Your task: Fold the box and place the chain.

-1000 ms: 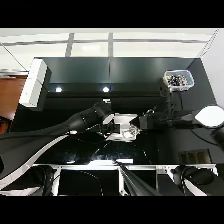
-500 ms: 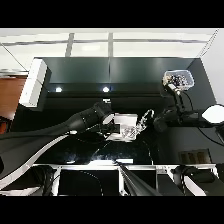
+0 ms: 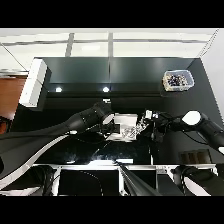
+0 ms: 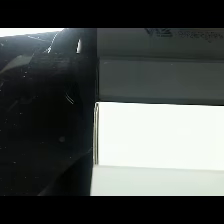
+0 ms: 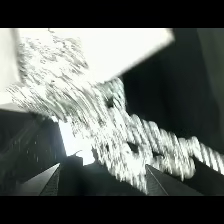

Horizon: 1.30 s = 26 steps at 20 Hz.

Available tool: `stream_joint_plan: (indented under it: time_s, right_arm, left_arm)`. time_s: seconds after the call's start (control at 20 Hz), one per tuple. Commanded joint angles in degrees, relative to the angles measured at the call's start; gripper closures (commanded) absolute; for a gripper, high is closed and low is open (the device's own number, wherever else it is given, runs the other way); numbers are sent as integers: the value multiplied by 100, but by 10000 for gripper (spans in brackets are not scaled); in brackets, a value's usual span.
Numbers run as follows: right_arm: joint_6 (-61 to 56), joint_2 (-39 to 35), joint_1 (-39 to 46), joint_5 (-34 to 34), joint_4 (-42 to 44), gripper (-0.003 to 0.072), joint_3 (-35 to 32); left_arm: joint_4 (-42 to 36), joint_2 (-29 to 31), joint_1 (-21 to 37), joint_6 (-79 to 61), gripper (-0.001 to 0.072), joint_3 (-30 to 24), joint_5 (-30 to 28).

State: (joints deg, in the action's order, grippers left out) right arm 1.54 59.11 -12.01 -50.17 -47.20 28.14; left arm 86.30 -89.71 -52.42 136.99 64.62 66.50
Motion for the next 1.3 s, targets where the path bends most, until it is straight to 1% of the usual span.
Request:
stream_joint_plan:
  time_s: [0.0, 0.1, 0.2, 0.45, 0.7, 0.75, 0.8, 0.85, 0.9, 1.0, 1.05, 1.15, 1.25]
  right_arm:
    - [1475, 466, -105, 264, 1029, 45, -31]
    - [1784, 638, -105, 385, 1110, 45, -31]
    - [1803, 686, -105, 542, 1104, 45, -31]
    - [1799, 824, -155, 485, 1097, 45, -31]
    - [1421, 920, -269, 514, 1010, 53, -31]
    - [1309, 920, -267, 546, 1010, 101, -31]
    - [1228, 918, -264, 518, 1010, 326, -31]
    - [1213, 916, -264, 470, 1008, 587, -31]
    - [1198, 892, -264, 442, 986, 623, -31]
    - [992, 721, -262, 459, 789, 631, -31]
    - [643, 557, -262, 538, 566, 669, -31]
    - [-282, 140, -249, 535, 168, 670, -28]
    - [-1152, -413, -238, 389, -74, 671, -4]
  left_arm:
    - [2, -2, 2, -2, 676, 7, 0]
    - [0, -2, 2, -2, 677, 7, 4]
    - [-2, -2, 2, -2, 676, 7, 7]
    - [-2, -2, 2, -2, 676, 7, 9]
    - [-2, -2, 2, -2, 677, 7, 28]
    - [-2, -2, 2, -2, 676, 7, 26]
    - [-2, -2, 2, -2, 676, 7, 28]
    - [-2, -2, 2, -2, 676, 7, 28]
    - [-2, -2, 2, -2, 677, 7, 31]
    - [0, -2, 2, -2, 676, 7, 63]
    - [0, -2, 2, 0, 676, 7, 87]
    - [0, -2, 2, 0, 676, 7, 109]
    - [0, -2, 2, 0, 676, 7, 105]
